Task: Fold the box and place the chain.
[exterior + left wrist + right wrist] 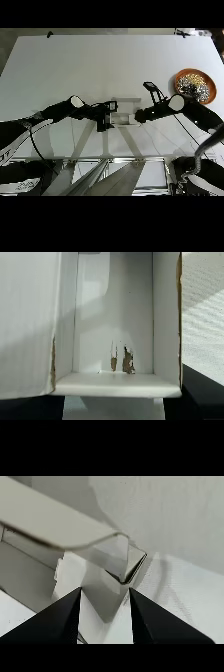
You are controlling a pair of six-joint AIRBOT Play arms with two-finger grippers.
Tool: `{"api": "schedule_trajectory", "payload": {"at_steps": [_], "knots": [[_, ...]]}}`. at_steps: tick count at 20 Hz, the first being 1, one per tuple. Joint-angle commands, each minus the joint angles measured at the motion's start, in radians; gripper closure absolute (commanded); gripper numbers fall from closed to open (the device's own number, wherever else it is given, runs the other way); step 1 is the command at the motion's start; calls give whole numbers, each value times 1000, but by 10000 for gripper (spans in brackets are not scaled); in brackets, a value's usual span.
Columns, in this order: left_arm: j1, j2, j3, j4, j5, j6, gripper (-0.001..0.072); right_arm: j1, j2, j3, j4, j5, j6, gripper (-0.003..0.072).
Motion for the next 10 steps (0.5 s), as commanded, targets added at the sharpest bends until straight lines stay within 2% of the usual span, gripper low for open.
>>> {"api": "schedule_trajectory", "payload": {"at_steps": [1,6,10], "knots": [[0,1,0,0,0,0,317,74,-54,60,-102,-7,160,344],[0,1,0,0,0,0,317,146,-145,139,-285,76,388,344],[0,1,0,0,0,0,317,165,-151,145,-356,65,558,344]]}}
